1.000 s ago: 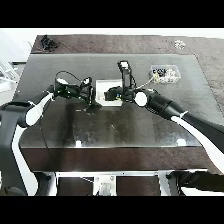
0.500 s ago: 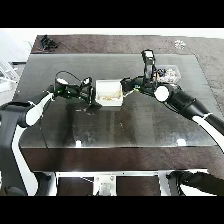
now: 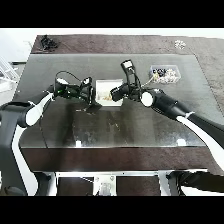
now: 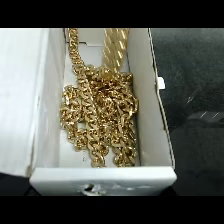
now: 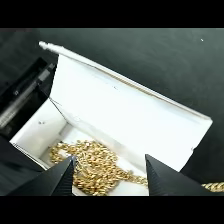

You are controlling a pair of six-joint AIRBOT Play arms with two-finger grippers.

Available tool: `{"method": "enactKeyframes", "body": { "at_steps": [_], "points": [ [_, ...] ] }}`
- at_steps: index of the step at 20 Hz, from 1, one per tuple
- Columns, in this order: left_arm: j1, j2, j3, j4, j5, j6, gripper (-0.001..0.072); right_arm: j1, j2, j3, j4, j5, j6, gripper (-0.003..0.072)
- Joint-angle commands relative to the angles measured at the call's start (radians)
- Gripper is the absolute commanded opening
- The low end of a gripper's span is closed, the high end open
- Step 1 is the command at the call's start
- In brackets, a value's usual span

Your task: Fold the box and place the chain.

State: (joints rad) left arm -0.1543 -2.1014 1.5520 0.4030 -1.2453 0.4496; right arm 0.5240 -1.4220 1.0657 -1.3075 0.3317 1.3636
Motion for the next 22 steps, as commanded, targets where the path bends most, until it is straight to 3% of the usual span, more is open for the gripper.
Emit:
{"method": "enactKeyframes", "body": {
  "at_steps": [1,8,18,20,22],
  "points": [
    [0.001,0.0,0.0,0.0,0.0,0.0,0.0039,-0.011,-0.065,0.124,-0.062,0.202,-0.248,0.0484],
    [0.001,0.0,0.0,0.0,0.0,0.0,0.0039,-0.033,-0.167,0.537,-0.211,0.756,-0.562,0.0445],
    [0.001,0.0,0.0,0.0,0.0,0.0,0.0038,-0.02,-0.279,0.58,-0.242,0.81,-0.714,0.0446],
    [0.001,0.0,0.0,0.0,0.0,0.0,0.0038,-0.019,-0.277,0.608,-0.268,0.811,-0.697,0.045],
    [0.001,0.0,0.0,0.0,0.0,0.0,0.0038,-0.02,-0.287,0.612,-0.185,0.75,-0.619,0.0415]
  ]
}}
